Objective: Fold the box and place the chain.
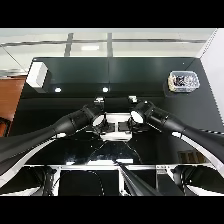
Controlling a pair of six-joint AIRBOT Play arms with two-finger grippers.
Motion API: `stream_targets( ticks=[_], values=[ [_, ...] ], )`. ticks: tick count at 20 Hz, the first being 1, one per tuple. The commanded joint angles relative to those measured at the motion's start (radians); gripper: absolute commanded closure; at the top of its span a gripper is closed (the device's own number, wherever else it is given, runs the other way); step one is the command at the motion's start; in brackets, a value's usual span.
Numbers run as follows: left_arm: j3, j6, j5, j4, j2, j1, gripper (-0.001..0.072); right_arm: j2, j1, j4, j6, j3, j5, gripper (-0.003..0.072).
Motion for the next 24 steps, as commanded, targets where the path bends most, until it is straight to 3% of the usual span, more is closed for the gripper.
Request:
stream_targets(
  ticks=[1,4,5,6,11,12,13,16,17,23,24],
  values=[
    [0.001,0.000,0.000,0.000,0.000,0.000,0.0683,-0.023,0.006,-0.007,0.047,0.001,0.026,0.0450],
    [0.001,0.000,0.000,0.000,0.000,0.000,0.0682,-0.029,0.015,0.003,0.051,0.001,0.026,0.0452],
    [0.001,0.000,0.000,0.001,0.000,0.000,0.0682,-0.029,0.018,-0.001,0.050,0.001,0.026,0.0610],
    [0.001,0.000,0.000,0.001,0.000,0.000,0.0682,-0.029,0.020,0.000,0.051,0.001,0.021,0.0671],
    [0.001,0.000,-0.001,0.001,0.000,0.000,0.0682,-0.029,0.019,0.000,0.061,0.002,0.016,0.0671],
    [0.001,0.000,0.000,0.001,0.000,0.000,0.0682,-0.029,0.019,0.002,0.061,0.002,0.016,0.0638],
    [0.001,0.000,0.000,0.000,0.000,0.000,0.0682,-0.028,0.019,0.003,0.061,0.002,0.016,0.0527],
    [0.001,0.000,0.000,0.001,0.000,0.000,0.0682,-0.028,0.020,0.004,0.061,0.002,0.016,0.0552],
    [0.001,0.000,-0.001,0.001,0.000,0.000,0.0682,-0.028,0.020,0.004,0.061,0.002,0.016,0.0673],
    [0.001,0.000,-0.001,0.000,0.000,0.000,0.0682,-0.027,0.020,0.003,0.061,0.002,0.012,0.0669],
    [0.001,0.000,0.000,0.001,0.000,0.000,0.0682,-0.027,0.019,0.003,0.060,0.002,0.013,0.0568]
  ],
)
